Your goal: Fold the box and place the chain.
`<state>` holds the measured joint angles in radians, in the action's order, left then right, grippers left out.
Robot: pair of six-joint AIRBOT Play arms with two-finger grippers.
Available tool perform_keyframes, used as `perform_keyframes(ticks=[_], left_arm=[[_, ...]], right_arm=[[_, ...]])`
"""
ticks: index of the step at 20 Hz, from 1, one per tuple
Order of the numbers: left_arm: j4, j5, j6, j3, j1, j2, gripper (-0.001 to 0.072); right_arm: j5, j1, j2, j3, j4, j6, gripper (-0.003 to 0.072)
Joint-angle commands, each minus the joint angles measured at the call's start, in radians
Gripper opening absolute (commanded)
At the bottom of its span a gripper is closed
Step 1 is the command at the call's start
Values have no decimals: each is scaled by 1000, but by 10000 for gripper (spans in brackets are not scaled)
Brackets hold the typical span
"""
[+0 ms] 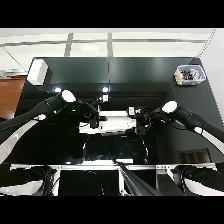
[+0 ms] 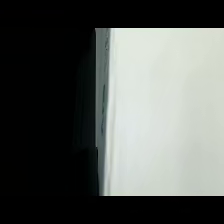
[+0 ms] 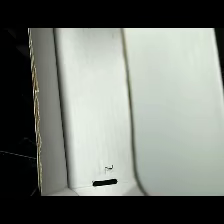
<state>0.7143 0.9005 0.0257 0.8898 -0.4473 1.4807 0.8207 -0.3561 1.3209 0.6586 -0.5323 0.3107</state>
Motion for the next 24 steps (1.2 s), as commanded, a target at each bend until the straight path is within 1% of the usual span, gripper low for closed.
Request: perform_keyframes(ticks=[1, 3, 7, 16, 24], left_arm=[[-1, 1, 3, 0, -1, 1, 26], [-1, 1, 4, 0, -1, 1, 26], [-1, 0, 4, 0, -1, 1, 26], [-1, -7, 3, 0, -1, 1, 26], [-1, -7, 4, 0, -1, 1, 26]], right_arm=[[-14, 0, 27, 0, -10, 13, 673], [-41, -8, 40, 2, -11, 9, 673], [-42, -18, 41, 2, -27, 8, 673], [-88, -40, 44, 2, -56, -35, 673], [-85, -41, 44, 2, -62, -34, 673]])
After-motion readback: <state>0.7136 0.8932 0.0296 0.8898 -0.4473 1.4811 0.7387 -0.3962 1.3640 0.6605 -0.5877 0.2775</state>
